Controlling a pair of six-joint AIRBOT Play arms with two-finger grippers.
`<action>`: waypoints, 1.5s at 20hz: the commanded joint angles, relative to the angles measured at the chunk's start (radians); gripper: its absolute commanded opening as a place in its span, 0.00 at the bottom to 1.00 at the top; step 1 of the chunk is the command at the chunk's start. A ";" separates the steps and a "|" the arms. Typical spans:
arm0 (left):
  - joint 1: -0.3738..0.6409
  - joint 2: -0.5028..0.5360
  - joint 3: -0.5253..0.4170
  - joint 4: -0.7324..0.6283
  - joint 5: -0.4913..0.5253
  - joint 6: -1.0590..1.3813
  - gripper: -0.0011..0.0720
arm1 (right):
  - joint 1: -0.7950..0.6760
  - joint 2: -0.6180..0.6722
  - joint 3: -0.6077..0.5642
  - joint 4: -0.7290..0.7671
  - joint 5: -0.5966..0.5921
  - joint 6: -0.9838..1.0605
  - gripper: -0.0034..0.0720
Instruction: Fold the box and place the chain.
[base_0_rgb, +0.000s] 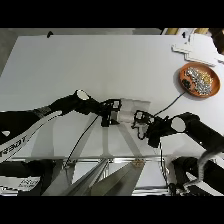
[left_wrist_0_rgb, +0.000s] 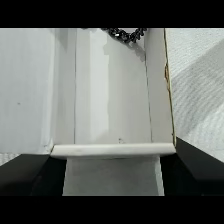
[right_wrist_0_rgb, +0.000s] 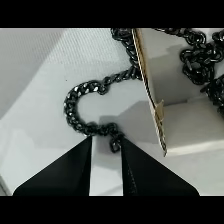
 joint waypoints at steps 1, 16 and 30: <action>0.000 0.000 0.000 0.000 0.000 0.000 0.30 | 0.000 -0.045 -0.001 0.008 -0.038 -0.003 0.28; 0.000 0.001 0.000 0.000 0.000 0.000 0.30 | 0.000 0.297 0.000 -0.092 0.074 0.140 0.07; 0.000 0.000 0.000 0.000 -0.003 0.000 0.30 | 0.000 0.623 0.011 0.185 -0.422 0.153 0.07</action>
